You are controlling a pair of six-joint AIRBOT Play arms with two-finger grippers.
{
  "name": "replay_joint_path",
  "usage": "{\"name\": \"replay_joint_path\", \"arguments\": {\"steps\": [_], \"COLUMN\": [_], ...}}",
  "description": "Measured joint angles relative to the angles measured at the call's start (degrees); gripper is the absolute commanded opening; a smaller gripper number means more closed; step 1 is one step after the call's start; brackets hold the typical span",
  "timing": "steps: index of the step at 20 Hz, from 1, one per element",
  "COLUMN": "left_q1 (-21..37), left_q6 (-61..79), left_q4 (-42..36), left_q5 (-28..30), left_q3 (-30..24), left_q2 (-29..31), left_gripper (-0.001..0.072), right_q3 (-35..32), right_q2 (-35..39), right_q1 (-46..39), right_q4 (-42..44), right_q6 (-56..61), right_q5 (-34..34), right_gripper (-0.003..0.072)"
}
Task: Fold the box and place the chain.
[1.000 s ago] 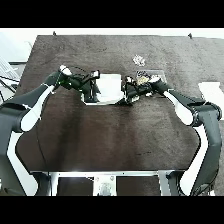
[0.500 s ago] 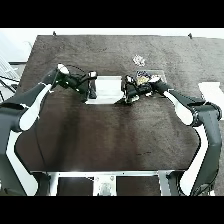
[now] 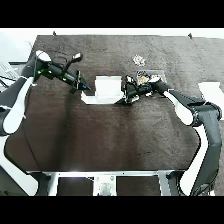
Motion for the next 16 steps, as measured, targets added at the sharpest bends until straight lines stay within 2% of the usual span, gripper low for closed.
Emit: {"name": "replay_joint_path", "arguments": {"steps": [4, 9, 12, 16], "left_q1": [0.2, 0.2, 0.3, 1.4], "left_q6": [-11.3, -22.3, -28.0, -34.6], "left_q4": [1.1, 4.1, 6.7, 8.5], "left_q5": [9.5, 25.6, 30.4, 33.4], "left_q3": [-5.1, -17.1, -22.3, -27.0], "left_q2": [7.2, 18.3, 21.4, 22.8], "left_gripper": [0.0013, 0.0013, 0.0013, 0.0016], "right_q3": [0.0, 0.0, 0.0, 0.0], "right_q2": [0.0, 0.0, 0.0, 0.0], "right_q1": [0.0, 0.0, 0.0, 0.0], "right_q4": [0.0, 0.0, 0.0, 0.0], "right_q6": [0.0, 0.0, 0.0, 0.0], "right_q5": [0.0, 0.1, 0.1, 0.1], "right_gripper": [0.0589, 0.0589, 0.0588, 0.0588]}}
